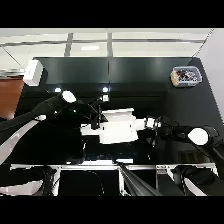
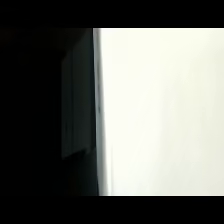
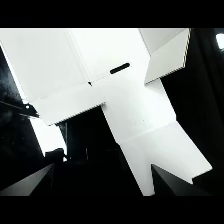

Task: Fold the box and place the chain.

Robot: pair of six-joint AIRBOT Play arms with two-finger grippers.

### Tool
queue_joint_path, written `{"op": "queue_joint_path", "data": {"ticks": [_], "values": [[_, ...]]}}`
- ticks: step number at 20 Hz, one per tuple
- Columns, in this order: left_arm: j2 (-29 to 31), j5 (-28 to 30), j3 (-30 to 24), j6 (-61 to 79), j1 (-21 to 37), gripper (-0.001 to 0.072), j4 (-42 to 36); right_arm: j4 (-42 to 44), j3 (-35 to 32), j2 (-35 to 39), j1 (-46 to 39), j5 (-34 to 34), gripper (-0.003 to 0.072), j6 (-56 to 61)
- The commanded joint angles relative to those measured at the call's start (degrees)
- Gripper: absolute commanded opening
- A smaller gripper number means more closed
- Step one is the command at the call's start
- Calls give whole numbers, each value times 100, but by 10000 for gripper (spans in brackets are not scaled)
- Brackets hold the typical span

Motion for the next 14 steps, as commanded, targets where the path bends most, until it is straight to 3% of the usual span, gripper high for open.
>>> {"op": "queue_joint_path", "data": {"ticks": [1, 8, 12, 14], "values": [[-127, 50, 7, 46, -17, 25, 136, 348, -107, -39, 11, -55, 679, -494], [-125, 50, 11, 452, -20, 25, 151, 804, -107, -638, 468, -144, 679, -1091], [-122, 33, 22, 645, -22, 24, 149, 789, -105, -793, 848, -905, 679, -1097], [-122, 35, 20, 645, -22, 24, 149, 791, -105, -822, 894, -942, 679, -1097]]}}
